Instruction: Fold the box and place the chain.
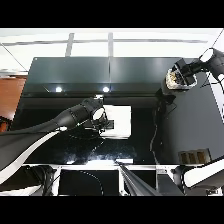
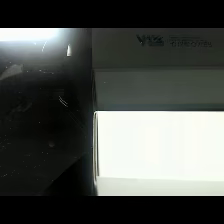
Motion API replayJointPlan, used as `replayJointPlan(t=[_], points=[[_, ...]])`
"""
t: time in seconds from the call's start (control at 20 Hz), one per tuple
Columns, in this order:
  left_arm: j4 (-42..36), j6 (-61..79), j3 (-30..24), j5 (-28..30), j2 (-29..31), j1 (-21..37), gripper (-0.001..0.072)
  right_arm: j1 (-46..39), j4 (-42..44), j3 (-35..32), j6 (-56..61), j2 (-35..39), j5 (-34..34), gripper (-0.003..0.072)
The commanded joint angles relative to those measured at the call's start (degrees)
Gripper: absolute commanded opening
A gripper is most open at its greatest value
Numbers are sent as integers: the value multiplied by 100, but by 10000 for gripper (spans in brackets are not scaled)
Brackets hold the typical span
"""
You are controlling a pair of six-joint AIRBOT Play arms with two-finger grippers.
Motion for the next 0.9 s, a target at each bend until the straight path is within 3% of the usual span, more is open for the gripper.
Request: replayJointPlan(t=[0.0, 0.4, 0.45, 0.5, 0.55, 0.65, 0.7, 0.85], points=[[2, 4, 4, 9, 2, 0, 28, -4, 17, 17, 116, -179, -258, 664], [4, 2, 4, 17, 2, 0, 28, -4, 114, 17, 120, -411, -640, 660], [4, 4, 4, 17, 2, 0, 28, -2, 120, 15, 118, -415, -645, 586], [4, 2, 4, 15, 2, 0, 28, 2, 127, 17, 116, -415, -643, 586], [4, 2, 4, 13, 2, 0, 28, 2, 184, 20, 107, -413, -643, 485], [4, 2, 4, 13, 2, 0, 28, 2, 520, 20, -382, -413, -643, 140], [4, 2, 4, 13, 2, 0, 28, 2, 739, 20, -717, -409, -640, 43], [4, 2, 4, 13, 2, 0, 28, -39, 942, 61, -1102, -315, -442, 40]])
